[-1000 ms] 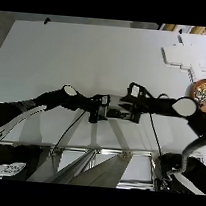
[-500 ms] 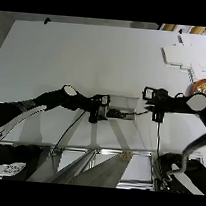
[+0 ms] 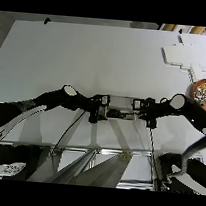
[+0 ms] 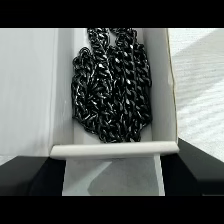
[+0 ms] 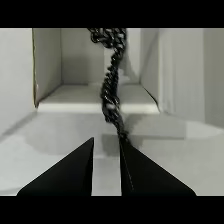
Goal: Fold the box and place the chain.
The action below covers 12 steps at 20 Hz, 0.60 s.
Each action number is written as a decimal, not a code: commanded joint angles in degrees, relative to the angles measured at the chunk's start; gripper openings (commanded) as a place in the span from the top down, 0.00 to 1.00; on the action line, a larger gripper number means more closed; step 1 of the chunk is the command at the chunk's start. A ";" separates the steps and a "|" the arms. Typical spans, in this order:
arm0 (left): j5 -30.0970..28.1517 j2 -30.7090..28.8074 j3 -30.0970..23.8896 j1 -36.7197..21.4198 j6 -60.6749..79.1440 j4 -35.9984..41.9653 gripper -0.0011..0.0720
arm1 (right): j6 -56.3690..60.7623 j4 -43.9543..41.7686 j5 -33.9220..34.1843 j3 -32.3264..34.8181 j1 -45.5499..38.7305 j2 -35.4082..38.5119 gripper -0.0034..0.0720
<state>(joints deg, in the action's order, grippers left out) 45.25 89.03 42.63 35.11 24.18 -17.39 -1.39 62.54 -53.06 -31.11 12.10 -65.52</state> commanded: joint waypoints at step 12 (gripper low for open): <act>-0.02 0.00 0.00 0.00 0.00 0.00 0.87 | 0.44 -0.15 0.66 0.07 1.29 5.86 0.76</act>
<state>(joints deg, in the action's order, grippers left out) 45.25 89.03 42.63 35.11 24.18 -17.39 -1.15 65.32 -53.63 -31.07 13.32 -60.66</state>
